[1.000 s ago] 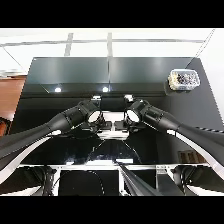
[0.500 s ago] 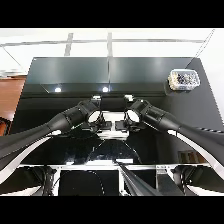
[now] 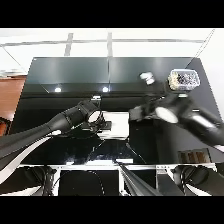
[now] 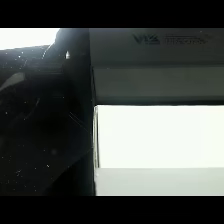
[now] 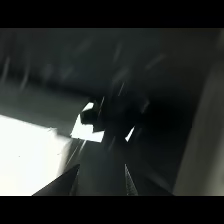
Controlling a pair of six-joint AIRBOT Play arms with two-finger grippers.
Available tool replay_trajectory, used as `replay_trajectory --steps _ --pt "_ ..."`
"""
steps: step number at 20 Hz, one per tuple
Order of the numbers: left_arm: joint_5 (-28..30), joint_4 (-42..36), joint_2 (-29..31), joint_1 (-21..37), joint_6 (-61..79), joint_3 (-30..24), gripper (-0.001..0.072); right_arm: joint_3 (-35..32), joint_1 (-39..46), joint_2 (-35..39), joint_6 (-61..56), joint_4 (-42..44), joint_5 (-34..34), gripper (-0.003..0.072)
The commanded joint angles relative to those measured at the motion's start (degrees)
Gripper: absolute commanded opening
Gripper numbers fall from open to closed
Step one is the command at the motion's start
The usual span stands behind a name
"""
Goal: Fold the box and place the chain.
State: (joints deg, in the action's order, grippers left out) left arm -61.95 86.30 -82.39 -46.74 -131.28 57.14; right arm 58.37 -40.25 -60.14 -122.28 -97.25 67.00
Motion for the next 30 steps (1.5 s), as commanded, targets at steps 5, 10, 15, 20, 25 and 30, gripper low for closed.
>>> replay_trajectory --steps 5,10,15,20,25,30 --pt "-0.1 0.0 0.0 0.0 0.1 0.0 0.0033 -4.5 22.6 6.6 0.4 -22.8 -12.2 0.033" --pt "0.0 0.0 0.0 0.0 0.1 0.0 0.0032 -5.2 41.3 -7.0 8.0 -2.2 -26.6 0.0653" --pt "0.0 0.0 0.0 0.0 0.2 0.0 0.0032 14.5 46.0 -25.3 8.2 10.1 -21.1 0.065" --pt "0.0 0.0 0.0 0.0 0.2 0.0 0.0032 32.0 49.7 -37.9 -11.1 16.4 -5.6 0.0648" --pt "0.0 0.0 0.0 0.0 0.2 0.0 0.0033 32.5 51.8 -39.4 -14.7 18.0 -8.5 0.057" --pt "0.0 0.0 0.0 0.0 0.2 0.0 0.0033 32.5 51.6 -42.3 -13.6 23.4 -11.0 0.057"
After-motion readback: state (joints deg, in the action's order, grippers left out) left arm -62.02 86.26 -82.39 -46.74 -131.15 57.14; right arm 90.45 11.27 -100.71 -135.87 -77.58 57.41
